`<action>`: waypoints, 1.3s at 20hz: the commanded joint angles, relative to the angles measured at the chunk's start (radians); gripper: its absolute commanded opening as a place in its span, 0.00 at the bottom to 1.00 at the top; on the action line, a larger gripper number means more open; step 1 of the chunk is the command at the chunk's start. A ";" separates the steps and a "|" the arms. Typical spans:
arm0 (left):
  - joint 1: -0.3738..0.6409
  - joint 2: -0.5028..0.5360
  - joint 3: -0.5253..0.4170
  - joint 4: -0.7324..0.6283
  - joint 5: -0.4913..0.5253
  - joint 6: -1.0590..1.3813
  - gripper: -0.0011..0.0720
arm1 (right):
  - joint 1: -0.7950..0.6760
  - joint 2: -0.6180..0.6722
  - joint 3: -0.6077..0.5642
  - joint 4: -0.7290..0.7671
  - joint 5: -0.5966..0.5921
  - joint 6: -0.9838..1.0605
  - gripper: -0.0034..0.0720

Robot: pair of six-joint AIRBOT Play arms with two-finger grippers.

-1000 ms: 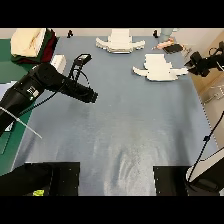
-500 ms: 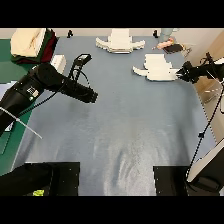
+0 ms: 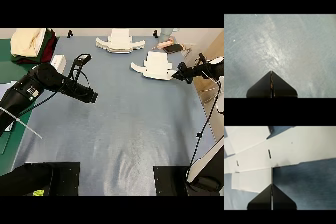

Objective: Fold the box.

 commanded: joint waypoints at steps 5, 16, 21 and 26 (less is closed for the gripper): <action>0.001 0.000 0.000 0.000 0.000 0.000 0.04 | 0.025 0.133 -0.011 -0.037 0.193 0.013 0.04; 0.001 0.000 0.000 0.000 0.000 0.000 0.04 | 0.071 0.713 -0.780 -0.205 0.327 0.054 0.04; 0.001 0.000 0.000 0.000 0.000 0.000 0.04 | 0.071 0.982 -1.096 -0.331 0.294 0.028 0.04; 0.001 0.000 0.000 0.000 0.000 0.000 0.04 | 0.071 1.085 -1.178 -0.359 0.275 -0.083 0.04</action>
